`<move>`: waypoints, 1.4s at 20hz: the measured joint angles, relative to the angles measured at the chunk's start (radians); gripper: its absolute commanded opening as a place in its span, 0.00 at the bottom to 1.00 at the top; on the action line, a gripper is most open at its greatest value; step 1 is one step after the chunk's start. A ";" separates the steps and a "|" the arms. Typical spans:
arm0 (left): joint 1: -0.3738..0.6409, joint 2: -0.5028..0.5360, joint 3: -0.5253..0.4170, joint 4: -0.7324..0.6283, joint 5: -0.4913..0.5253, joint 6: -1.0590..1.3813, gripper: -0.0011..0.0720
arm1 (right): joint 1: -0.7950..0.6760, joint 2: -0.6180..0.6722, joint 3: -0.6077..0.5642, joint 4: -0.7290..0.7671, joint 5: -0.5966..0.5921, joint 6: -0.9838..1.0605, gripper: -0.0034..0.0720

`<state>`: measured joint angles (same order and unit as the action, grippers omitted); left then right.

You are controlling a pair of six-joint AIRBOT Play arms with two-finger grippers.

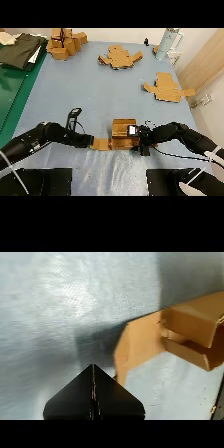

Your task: Fold the box.

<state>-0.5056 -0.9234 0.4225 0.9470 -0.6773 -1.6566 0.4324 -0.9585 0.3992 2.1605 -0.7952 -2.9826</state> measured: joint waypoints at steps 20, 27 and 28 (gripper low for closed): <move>-0.166 -0.099 0.150 -0.143 0.128 0.016 0.51 | 0.000 0.000 0.000 -0.002 0.000 0.000 0.66; -0.173 -0.106 0.155 -0.210 0.146 0.036 0.53 | 0.000 0.000 0.000 -0.002 0.000 0.000 0.66; -0.175 -0.111 0.155 -0.219 0.151 0.039 0.53 | 0.000 0.000 0.000 -0.002 0.000 0.000 0.66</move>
